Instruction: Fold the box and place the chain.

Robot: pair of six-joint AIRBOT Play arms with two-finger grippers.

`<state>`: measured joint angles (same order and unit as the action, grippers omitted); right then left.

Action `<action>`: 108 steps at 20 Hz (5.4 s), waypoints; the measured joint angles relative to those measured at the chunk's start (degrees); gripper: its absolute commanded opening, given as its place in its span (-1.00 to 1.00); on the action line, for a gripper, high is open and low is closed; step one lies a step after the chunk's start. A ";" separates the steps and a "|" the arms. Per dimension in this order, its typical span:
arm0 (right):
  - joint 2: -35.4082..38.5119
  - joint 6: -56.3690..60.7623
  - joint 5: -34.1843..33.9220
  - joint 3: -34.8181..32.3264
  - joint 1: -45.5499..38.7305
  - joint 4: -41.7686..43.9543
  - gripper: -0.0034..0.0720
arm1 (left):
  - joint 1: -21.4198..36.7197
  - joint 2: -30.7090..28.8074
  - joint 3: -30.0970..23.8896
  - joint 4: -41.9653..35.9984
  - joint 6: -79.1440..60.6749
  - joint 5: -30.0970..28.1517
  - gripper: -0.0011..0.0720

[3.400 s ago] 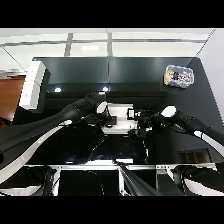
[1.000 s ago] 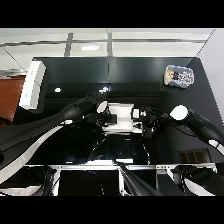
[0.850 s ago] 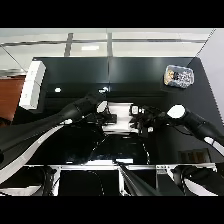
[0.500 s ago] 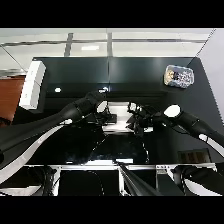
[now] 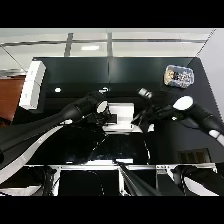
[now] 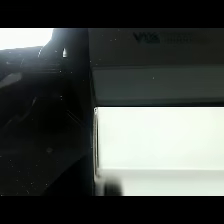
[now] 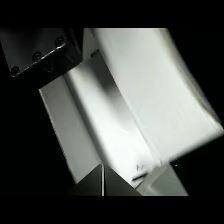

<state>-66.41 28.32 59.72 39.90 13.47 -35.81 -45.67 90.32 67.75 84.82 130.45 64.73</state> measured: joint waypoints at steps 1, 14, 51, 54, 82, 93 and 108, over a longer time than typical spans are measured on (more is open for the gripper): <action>1.16 5.97 3.76 1.31 -3.30 -2.71 -0.88 | 0.00 -0.02 -0.02 0.00 0.00 0.00 -0.89; -6.51 31.78 6.43 -9.97 -26.14 1.27 -0.87 | 0.02 -0.02 -0.02 0.22 -0.17 0.22 -0.89; -13.14 73.99 -1.73 16.92 17.49 -33.81 0.02 | 0.02 -0.02 -0.02 0.00 -0.11 0.00 -0.89; -15.72 83.21 1.49 20.50 21.27 -42.86 0.02 | 0.04 0.00 0.00 0.00 -0.02 0.04 -0.89; -19.50 92.74 4.81 22.88 23.71 -44.57 -0.20 | 0.04 0.00 0.00 0.22 -0.31 0.20 -0.89; -0.04 86.68 8.13 22.82 17.84 -64.61 0.18 | 0.04 0.00 0.00 0.13 -0.20 0.22 -0.89; -38.29 88.04 3.30 62.27 -21.75 -60.28 0.89 | 0.04 0.00 0.00 0.13 -0.07 0.26 -0.89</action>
<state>-104.71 116.36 63.02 102.17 -8.27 -96.09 -45.63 90.32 67.75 84.95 130.39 64.99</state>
